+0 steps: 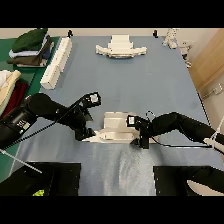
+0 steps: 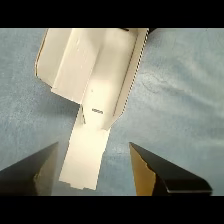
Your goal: Fold the box.
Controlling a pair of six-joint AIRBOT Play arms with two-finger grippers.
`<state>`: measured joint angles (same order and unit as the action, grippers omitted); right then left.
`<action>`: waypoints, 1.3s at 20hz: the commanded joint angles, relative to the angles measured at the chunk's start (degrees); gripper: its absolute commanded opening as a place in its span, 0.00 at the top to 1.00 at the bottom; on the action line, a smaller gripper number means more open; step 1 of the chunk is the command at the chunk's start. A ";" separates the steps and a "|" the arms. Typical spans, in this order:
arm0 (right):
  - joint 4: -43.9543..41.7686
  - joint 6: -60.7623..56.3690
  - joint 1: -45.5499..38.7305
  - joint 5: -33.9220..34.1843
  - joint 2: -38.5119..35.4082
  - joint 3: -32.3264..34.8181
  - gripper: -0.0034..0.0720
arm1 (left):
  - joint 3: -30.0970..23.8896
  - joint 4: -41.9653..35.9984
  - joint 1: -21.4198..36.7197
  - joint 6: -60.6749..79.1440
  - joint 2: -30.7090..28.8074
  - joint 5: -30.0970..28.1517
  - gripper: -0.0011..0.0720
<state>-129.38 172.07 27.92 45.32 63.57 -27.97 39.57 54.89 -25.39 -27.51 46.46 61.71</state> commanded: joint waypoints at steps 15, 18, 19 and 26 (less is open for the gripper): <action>-0.04 -0.04 0.00 0.00 -0.02 -0.04 0.29 | -8.50 -16.00 0.66 35.54 15.08 -10.82 0.38; -0.04 -0.04 0.00 -0.02 -0.02 -0.04 0.29 | -8.50 -17.03 -0.92 36.15 16.06 -13.18 0.69; -0.04 -0.04 0.00 0.00 -0.02 -0.04 0.29 | -8.48 -17.42 -1.46 36.15 16.33 -14.05 0.69; -0.04 -0.04 0.00 0.00 -0.02 -0.04 0.29 | -8.48 -21.03 -4.31 37.42 16.46 -18.21 0.91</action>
<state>-129.40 172.03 27.92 45.34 63.57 -27.97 31.09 36.03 -28.62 9.32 62.78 45.19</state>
